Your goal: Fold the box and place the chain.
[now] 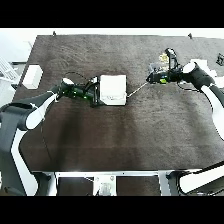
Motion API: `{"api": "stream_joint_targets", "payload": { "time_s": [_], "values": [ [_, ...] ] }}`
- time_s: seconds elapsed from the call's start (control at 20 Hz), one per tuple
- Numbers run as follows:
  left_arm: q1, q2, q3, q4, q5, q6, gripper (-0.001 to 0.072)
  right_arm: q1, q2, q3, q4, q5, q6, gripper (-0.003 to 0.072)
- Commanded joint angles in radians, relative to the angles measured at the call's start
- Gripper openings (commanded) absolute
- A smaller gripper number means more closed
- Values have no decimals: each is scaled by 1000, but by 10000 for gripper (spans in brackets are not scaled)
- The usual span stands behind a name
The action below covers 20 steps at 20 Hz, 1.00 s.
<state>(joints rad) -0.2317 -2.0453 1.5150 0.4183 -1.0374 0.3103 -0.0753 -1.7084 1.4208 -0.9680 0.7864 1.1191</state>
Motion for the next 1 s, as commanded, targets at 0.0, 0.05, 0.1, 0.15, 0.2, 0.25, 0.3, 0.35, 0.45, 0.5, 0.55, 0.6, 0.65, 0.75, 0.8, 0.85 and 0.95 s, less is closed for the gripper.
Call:
{"api": "stream_joint_targets", "payload": {
  "time_s": [0.0, 0.05, 0.1, 0.15, 0.2, 0.25, 0.3, 0.35, 0.45, 0.5, 0.55, 0.6, 0.65, 0.75, 0.8, 0.85, 0.95],
  "values": [
    [0, 0, 0, 0, 0, 0, 416, -58, -84, 6, 133, -70, -2, 541],
    [0, 0, 0, 0, 0, 0, 415, -58, -114, 17, 146, -84, -2, 541],
    [0, 0, 0, 0, 0, 0, 415, -58, -142, 31, 158, -91, -5, 540],
    [0, 0, 0, 0, 0, 0, 416, -58, -171, 52, 174, -91, -5, 540],
    [0, 0, 0, 0, 0, 0, 415, -58, -196, 75, 187, -91, -5, 538],
    [0, 0, 0, 0, 0, 0, 415, -57, -220, 103, 207, -90, -10, 536],
    [0, 0, 0, 0, 1, 0, 416, -55, -237, 126, 238, -85, -41, 515],
    [0, 0, 0, 0, 0, 0, 416, -56, -243, 142, 266, -80, -63, 475],
    [0, 0, 0, 0, 1, 0, 415, -56, -246, 159, 272, -79, -77, 473],
    [0, 0, 0, 0, 1, 0, 416, -56, -248, 160, 272, -79, -94, 473],
    [0, 0, 0, 0, 1, 0, 416, -57, -253, 162, 282, -76, -106, 474],
    [0, 0, 0, 0, 1, 0, 416, -59, -255, 163, 293, -76, -126, 450],
    [0, 0, 0, 0, 0, 0, 416, -60, -257, 163, 307, -72, -162, 378],
    [0, 0, 0, 0, 0, 0, 416, -61, -258, 163, 307, -72, -182, 347],
    [0, 0, 0, 0, 0, 0, 415, -61, -260, 163, 306, -77, -183, 340],
    [0, 0, 0, 0, 0, 0, 416, -61, -266, 164, 307, -80, -182, 243],
    [0, 0, 0, 0, 0, 0, 416, -60, -286, 172, 327, -80, -182, 161]
  ]
}}
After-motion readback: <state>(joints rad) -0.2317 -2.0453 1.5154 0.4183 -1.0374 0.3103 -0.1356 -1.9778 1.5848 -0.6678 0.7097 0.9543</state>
